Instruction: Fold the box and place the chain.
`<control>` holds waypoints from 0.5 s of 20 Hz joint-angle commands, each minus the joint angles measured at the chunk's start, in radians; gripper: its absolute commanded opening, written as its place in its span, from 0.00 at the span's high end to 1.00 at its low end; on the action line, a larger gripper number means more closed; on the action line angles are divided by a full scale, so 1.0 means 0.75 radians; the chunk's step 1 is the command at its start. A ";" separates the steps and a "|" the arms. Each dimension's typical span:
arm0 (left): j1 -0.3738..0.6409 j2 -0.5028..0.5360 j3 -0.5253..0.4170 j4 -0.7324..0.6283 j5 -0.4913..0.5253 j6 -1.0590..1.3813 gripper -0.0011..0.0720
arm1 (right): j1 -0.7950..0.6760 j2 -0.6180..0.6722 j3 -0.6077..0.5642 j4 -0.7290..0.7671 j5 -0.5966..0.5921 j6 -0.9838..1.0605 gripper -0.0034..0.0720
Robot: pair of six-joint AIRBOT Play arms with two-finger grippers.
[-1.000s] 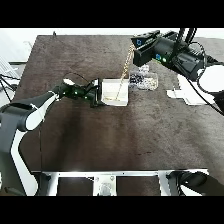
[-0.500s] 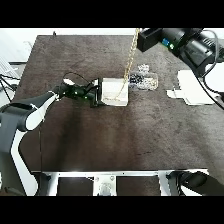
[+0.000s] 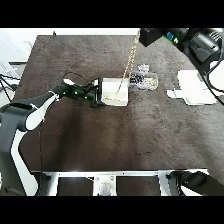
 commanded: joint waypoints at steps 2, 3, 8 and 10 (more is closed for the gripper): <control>0.001 0.001 0.001 0.001 0.000 -0.001 0.37 | 0.001 -0.005 -0.118 -0.005 0.008 0.123 0.95; 0.001 0.001 0.001 0.001 0.000 -0.001 0.37 | 0.001 -0.014 -0.153 -0.005 0.008 0.165 0.95; 0.001 0.001 0.001 0.001 -0.001 -0.001 0.37 | 0.001 -0.119 -0.239 -0.005 -0.003 0.287 0.95; 0.001 0.001 0.001 0.001 -0.001 -0.001 0.37 | 0.001 -0.196 -0.239 -0.005 -0.014 0.289 0.95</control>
